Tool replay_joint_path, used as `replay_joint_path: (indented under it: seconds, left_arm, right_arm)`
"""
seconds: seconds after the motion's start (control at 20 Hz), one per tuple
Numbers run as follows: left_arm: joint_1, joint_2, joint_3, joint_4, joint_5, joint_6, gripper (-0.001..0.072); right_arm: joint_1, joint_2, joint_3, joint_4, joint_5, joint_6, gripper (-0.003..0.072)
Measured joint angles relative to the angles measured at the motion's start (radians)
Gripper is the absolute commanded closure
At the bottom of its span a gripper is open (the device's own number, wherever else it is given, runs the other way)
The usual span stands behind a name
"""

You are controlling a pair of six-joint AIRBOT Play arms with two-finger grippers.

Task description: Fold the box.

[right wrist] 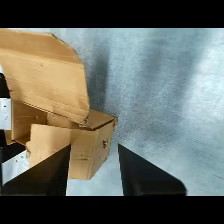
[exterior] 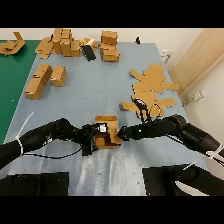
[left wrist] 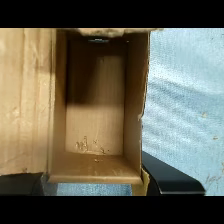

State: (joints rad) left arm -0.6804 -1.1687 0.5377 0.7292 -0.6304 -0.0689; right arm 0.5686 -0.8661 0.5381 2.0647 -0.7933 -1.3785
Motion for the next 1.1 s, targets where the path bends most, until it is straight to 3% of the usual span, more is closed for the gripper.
replay_joint_path:
  seconds: [0.25, 0.55, 0.95, 1.1]
  left_arm:
    - [0.000, 0.000, 0.000, 0.000, 0.000, 0.000, 0.0293]
    - [0.000, 0.000, 0.000, 0.000, 0.000, 0.000, 0.0294]
    - [0.000, 0.000, 0.000, 0.000, 0.000, 0.000, 0.0294]
    - [0.000, 0.000, 0.000, 0.000, 0.000, 0.000, 0.0293]
  right_arm:
    - [0.050, -0.037, 0.011, -0.033, 0.000, 0.059, 0.0230]
    - [0.149, -0.118, 0.093, -0.197, -0.024, 0.251, 0.0246]
    - [0.277, -0.316, 0.283, -0.420, -0.226, 0.537, 0.0247]
    - [0.312, -0.374, 0.324, -0.452, -0.275, 0.608, 0.0287]
